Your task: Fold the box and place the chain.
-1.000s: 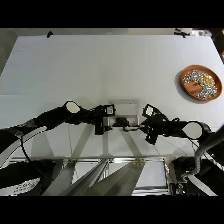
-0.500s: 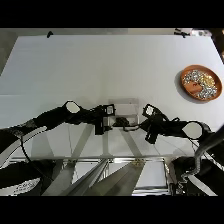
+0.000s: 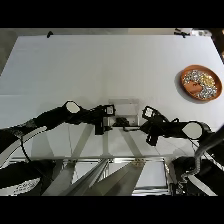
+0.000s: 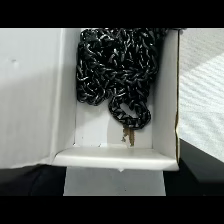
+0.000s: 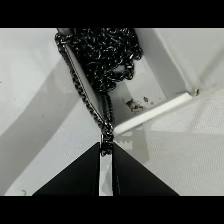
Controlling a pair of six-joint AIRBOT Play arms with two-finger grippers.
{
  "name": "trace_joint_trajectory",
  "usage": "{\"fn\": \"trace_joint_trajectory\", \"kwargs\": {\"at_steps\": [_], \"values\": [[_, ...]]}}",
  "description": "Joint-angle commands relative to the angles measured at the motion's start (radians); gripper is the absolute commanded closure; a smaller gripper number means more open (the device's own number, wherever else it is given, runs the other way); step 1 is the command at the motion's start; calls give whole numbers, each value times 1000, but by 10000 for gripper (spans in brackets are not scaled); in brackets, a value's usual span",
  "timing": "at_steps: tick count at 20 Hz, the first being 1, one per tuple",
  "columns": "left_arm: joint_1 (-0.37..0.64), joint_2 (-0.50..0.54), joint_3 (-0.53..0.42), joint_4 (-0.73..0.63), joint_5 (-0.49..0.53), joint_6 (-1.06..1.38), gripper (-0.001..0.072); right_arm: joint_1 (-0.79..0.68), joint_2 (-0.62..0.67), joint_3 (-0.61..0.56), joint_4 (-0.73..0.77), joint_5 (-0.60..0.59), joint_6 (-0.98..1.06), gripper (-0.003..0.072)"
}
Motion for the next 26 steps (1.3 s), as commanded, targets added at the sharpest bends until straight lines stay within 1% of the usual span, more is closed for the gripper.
{"fn": "trace_joint_trajectory", "kwargs": {"at_steps": [1, 5, 7, 11, 13, 17, 22, 26], "values": [[0, 0, 0, 0, 0, -1, 338, 0, 10, 6, -34, 39, 32, 652], [0, 0, 0, 0, 0, -1, 338, 0, 55, 40, -46, 99, 85, 672], [0, 0, 0, 0, 0, -1, 338, 0, 97, 62, 6, 95, 86, 672], [0, 0, 0, 0, 0, -1, 338, 0, 135, 125, 124, 5, 126, 672], [0, 0, 0, 0, 0, -1, 338, 0, 135, 131, 204, -50, 126, 672], [0, 0, 0, 0, 0, -1, 338, 0, 135, 131, 338, -101, 126, 672], [0, 0, 0, 0, 0, -1, 338, 0, 124, 131, 435, -229, 190, 672], [0, 0, 0, 0, 0, -1, 338, 0, 79, 131, 502, -259, 262, 672]]}}
